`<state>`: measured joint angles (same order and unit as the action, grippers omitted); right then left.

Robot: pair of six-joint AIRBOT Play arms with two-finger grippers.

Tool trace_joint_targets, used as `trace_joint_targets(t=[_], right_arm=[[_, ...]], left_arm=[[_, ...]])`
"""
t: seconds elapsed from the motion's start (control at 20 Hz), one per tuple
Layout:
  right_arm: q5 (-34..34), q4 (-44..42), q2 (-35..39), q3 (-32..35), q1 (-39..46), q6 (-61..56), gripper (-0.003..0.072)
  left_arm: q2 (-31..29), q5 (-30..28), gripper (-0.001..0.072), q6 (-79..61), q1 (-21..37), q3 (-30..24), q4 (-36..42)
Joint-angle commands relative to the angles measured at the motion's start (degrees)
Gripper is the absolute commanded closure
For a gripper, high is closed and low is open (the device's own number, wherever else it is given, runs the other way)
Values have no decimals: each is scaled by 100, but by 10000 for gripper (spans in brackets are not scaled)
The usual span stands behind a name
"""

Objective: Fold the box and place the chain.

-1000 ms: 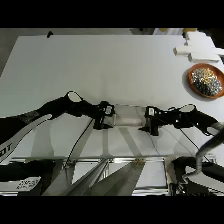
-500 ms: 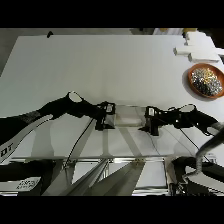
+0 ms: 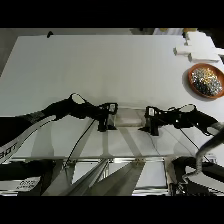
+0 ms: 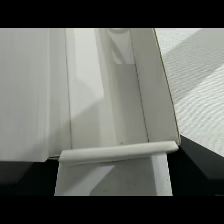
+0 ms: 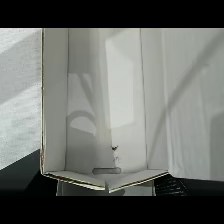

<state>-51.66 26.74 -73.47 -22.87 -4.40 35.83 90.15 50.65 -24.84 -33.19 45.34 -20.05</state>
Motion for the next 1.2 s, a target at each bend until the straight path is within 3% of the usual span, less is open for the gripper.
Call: trace_joint_targets(t=[0.0, 1.15], right_arm=[[2, 2, 4, -4, -4, 7, 289], [2, 2, 4, -4, -4, 7, 289]], left_arm=[[13, -122, 12, 83, 46, -44, -13], [-37, -546, 13, 46, -155, -160, -4]])
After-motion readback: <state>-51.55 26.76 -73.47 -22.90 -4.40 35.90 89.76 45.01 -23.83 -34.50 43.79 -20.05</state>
